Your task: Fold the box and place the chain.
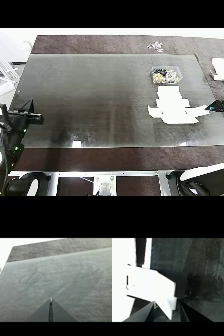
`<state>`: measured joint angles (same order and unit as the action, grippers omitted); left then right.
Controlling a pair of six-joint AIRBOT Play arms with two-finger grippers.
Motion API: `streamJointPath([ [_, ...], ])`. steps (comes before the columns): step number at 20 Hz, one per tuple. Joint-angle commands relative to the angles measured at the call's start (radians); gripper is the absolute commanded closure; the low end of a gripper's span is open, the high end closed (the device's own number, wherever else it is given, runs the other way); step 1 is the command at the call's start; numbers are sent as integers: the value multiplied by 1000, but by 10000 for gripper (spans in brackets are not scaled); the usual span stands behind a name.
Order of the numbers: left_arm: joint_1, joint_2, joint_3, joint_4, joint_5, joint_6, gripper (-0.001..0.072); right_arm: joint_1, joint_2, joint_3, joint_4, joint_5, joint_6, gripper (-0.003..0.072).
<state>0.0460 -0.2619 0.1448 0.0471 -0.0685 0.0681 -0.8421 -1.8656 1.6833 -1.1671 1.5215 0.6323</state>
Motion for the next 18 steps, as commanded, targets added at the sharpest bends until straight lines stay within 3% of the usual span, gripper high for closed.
streamJointPath([
  [1,0,0,0,0,0,0,688,2,-24,8,39,27,-32,311],
  [18,0,0,0,0,0,0,688,39,-117,7,114,136,-34,332],
])
